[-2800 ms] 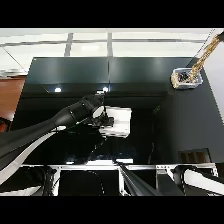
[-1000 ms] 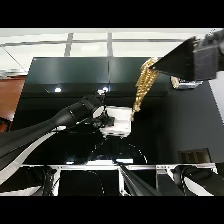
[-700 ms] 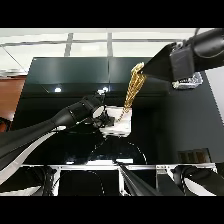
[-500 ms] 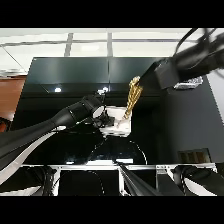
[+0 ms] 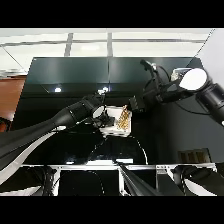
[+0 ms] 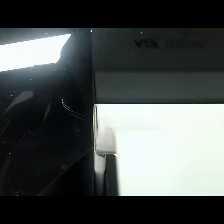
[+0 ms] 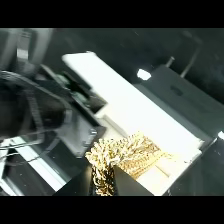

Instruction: Fold the box and place the chain.

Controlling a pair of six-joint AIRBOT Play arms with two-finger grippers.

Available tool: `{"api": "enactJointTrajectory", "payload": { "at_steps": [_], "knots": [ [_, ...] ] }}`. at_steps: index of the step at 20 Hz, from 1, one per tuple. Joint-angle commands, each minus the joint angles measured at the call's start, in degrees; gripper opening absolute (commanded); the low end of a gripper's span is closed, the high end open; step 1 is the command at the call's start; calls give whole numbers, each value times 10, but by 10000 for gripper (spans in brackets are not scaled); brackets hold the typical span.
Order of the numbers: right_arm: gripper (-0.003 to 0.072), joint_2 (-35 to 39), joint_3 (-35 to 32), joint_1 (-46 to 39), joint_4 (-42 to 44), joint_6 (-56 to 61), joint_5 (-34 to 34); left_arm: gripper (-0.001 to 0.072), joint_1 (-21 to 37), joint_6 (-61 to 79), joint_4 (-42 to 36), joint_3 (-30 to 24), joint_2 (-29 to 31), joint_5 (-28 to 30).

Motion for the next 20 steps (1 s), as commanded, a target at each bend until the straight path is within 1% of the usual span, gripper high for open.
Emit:
{"api": "enactJointTrajectory", "payload": {
  "at_steps": [1, 2, 3, 5, 7, 9, 10, 12, 13, 14, 16, 19, 20],
  "knots": [
    [21, 0, -44, 11, 0, 3, -34, 24, 0, 0, 0, 0, 0, 0],
    [140, 0, -44, 16, 0, 3, -44, 24, 0, 0, 0, 0, 0, 0],
    [202, 0, -44, 21, 0, 3, -51, 24, 0, 0, 0, 0, 0, 0],
    [207, 1, -41, 19, -4, 3, -42, 24, 0, 0, 0, 0, 0, 0],
    [207, 8, -30, -5, -13, 3, 6, 24, 0, 0, 0, 0, 0, 0],
    [207, 40, -29, -46, -45, 3, 57, 24, 0, 0, 0, 0, 0, 0],
    [207, 65, -29, -64, -93, 5, 87, 24, 0, 0, 0, 0, 0, 0],
    [200, 120, -35, -77, -237, 50, 138, 24, 0, 0, 0, 0, 0, 3],
    [200, 149, -42, -77, -280, 71, 154, 24, 0, 0, 0, 0, 0, 11],
    [200, 179, -48, -77, -296, 76, 165, 24, 0, 0, 0, 0, 0, 10],
    [200, 224, -50, -77, -286, 77, 157, 24, 1, 0, 0, 0, 0, 11],
    [200, 254, -50, -77, -276, 94, 158, 24, 2, -9, 5, 2, 0, 9],
    [200, 255, -50, -77, -276, 95, 170, 57, 2, -24, 5, 7, 0, 0]
  ]
}}
